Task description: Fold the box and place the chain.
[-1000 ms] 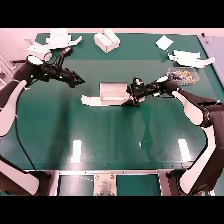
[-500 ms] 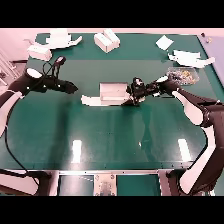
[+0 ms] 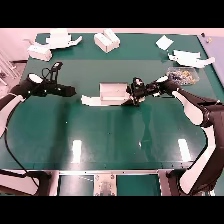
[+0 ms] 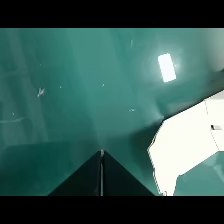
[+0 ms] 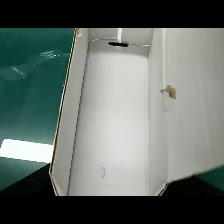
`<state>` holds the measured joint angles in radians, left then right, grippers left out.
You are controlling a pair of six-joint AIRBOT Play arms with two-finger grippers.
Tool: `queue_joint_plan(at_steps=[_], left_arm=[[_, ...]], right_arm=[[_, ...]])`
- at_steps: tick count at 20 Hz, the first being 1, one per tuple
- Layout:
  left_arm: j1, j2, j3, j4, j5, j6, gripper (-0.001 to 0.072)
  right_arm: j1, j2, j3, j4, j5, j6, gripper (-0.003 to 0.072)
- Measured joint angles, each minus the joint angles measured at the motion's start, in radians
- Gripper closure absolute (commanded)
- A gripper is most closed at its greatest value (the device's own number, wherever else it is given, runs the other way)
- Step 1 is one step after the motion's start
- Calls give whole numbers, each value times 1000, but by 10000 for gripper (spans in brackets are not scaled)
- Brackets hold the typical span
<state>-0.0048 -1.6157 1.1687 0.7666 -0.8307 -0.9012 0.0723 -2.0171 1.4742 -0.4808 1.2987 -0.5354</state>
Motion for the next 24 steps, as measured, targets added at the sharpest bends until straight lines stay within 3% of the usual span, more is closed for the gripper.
queue_joint_plan(at_steps=[7, 15, 24], left_arm=[[0, -74, -2, -50, -64, -59, 693], [-2, -138, 0, -198, -148, -13, 692], [-67, -161, 7, -319, -199, 54, 688]], right_arm=[[0, 0, 0, 0, 0, 0, 94], [0, 0, 0, 0, 0, 0, 94], [0, 0, 0, 0, 0, 0, 94]])
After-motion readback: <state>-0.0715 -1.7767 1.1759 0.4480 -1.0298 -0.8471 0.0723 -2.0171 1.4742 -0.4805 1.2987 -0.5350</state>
